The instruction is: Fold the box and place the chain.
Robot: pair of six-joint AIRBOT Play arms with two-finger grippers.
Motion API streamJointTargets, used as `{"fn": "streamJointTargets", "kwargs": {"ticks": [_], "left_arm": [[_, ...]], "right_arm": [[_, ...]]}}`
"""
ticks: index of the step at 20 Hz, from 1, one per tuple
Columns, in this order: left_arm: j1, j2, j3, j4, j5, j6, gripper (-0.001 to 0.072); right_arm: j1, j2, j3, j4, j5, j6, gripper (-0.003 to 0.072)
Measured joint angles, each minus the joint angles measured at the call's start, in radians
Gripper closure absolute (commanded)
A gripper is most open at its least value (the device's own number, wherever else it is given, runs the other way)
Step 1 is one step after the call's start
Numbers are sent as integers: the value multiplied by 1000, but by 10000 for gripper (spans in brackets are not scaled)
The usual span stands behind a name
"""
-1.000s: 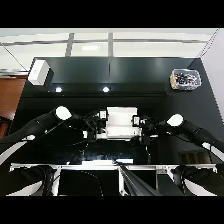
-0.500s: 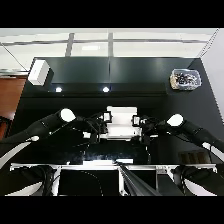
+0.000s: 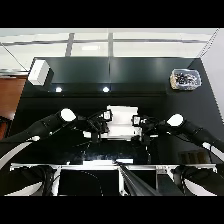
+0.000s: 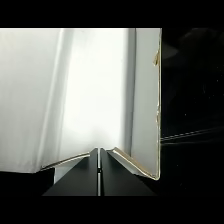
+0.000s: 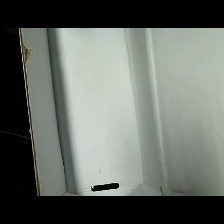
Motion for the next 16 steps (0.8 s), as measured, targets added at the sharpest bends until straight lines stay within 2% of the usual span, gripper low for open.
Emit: {"fn": "streamJointTargets", "kwargs": {"ticks": [9,12,13,14,16], "left_arm": [[-5,-19,0,-46,-30,18,659],[-6,-24,0,-49,-39,23,560],[-6,-25,0,-50,-41,23,445],[-6,-26,0,-50,-43,24,400],[-6,-27,0,-50,-43,23,517]], "right_arm": [[0,0,0,-3,0,-3,213],[0,0,0,-2,2,-2,213],[0,0,0,-2,2,-1,213],[0,0,0,-1,2,-1,213],[0,0,0,-2,2,-1,213]]}}
